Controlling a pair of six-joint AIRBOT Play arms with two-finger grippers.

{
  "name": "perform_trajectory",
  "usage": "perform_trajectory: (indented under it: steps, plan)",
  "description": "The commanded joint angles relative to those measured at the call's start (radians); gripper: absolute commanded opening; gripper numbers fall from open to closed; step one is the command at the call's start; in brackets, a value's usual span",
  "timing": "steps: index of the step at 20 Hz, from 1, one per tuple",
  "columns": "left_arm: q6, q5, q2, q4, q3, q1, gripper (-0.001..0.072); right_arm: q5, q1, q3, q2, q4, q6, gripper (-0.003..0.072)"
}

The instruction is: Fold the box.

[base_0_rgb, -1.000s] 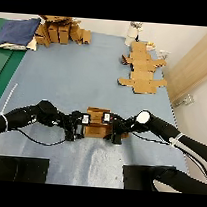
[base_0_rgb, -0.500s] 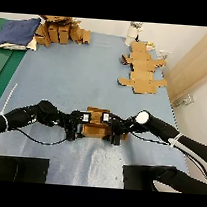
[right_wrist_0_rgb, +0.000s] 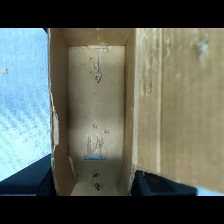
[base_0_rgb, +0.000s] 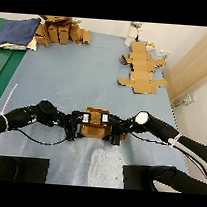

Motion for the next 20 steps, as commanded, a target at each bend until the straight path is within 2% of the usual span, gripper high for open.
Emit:
perform_trajectory:
  steps: [1,7,8,10,11,14,20]
  plan:
    - [-0.029,0.026,0.0,0.009,0.0,0.002,0.0415,0.005,0.001,0.0,0.001,0.0,0.0,0.0489]
    - [-0.029,0.03,0.0,0.008,0.0,0.002,0.0415,0.004,0.001,0.0,0.001,-0.011,0.004,0.0496]
    - [-0.029,0.03,0.0,0.008,0.0,0.002,0.0415,0.001,0.001,0.0,0.001,-0.017,0.016,0.0609]
    - [-0.029,0.03,-0.001,0.008,0.0,0.002,0.0415,0.0,0.001,0.0,0.001,-0.043,0.085,0.061]
    - [-0.029,0.03,0.0,0.008,0.0,0.002,0.0415,-0.005,0.001,0.0,0.003,-0.051,0.09,0.072]
    - [-0.029,0.029,0.0,0.008,0.0,0.002,0.0415,-0.042,0.001,0.0,0.009,-0.051,0.092,0.072]
    - [-0.029,0.029,0.0,0.008,0.0,0.002,0.0415,-0.06,0.001,0.001,0.058,-0.069,0.234,0.072]
